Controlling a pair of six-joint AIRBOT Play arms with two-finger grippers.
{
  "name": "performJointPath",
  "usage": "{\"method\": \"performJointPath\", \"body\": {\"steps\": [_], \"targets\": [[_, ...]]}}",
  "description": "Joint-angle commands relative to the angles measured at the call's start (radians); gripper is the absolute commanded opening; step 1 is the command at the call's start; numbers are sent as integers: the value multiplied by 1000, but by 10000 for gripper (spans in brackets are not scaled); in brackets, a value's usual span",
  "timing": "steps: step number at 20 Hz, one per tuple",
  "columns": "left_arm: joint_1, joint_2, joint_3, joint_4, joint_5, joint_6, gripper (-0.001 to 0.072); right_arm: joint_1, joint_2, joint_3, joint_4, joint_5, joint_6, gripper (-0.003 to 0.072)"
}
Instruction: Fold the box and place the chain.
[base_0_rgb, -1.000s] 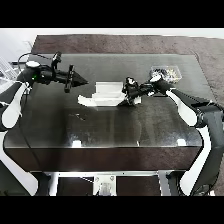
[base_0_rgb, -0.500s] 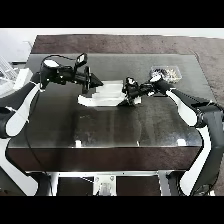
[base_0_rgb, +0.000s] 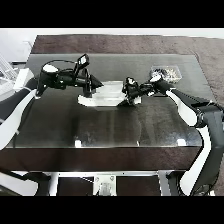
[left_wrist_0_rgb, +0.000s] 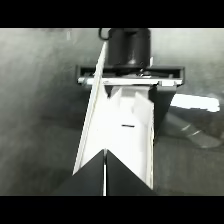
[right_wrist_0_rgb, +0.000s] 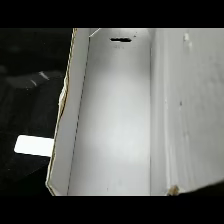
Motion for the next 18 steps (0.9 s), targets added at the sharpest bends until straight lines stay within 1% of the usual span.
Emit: {"method": "performJointPath", "body": {"steps": [1, 3, 4, 5, 7, 8, 10, 11, 12, 14, 15, 16, 18], "targets": [[-5, 144, -140, -73, 191, 64, 14, 0, 0, 0, 0, 0, 0, 586], [-24, 220, -249, -247, 377, 186, 14, 0, 0, 0, 0, 0, 0, 586], [-37, 246, -293, -321, 430, 246, 14, 0, 0, 0, 0, 0, 0, 586], [-42, 260, -325, -330, 407, 291, 15, 0, 0, 0, 0, 0, 1, 585], [-42, 259, -358, -286, 266, 360, 16, 0, 0, 0, 0, 0, 0, 586], [-42, 257, -368, -264, 211, 377, 15, 0, 0, 0, 0, 0, 0, 586], [-42, 257, -389, -264, 128, 380, 15, 0, 0, 0, 0, 0, 0, 585], [-42, 255, -399, -264, 113, 380, 16, 0, 0, 0, 0, 0, 0, 586], [-42, 252, -409, -266, 117, 380, 16, 0, 0, 0, 0, 0, 0, 586], [-40, 231, -415, -274, 166, 335, 16, -1, 0, 0, 0, 0, 0, 586], [-37, 219, -415, -295, 169, 333, 15, -1, 0, 0, 0, 0, 0, 586], [-37, 208, -414, -317, 193, 337, 16, -1, 0, 0, 0, 0, 0, 586], [-37, 180, -387, -318, 252, 336, 16, -1, 0, 0, 0, 0, 0, 586]]}}
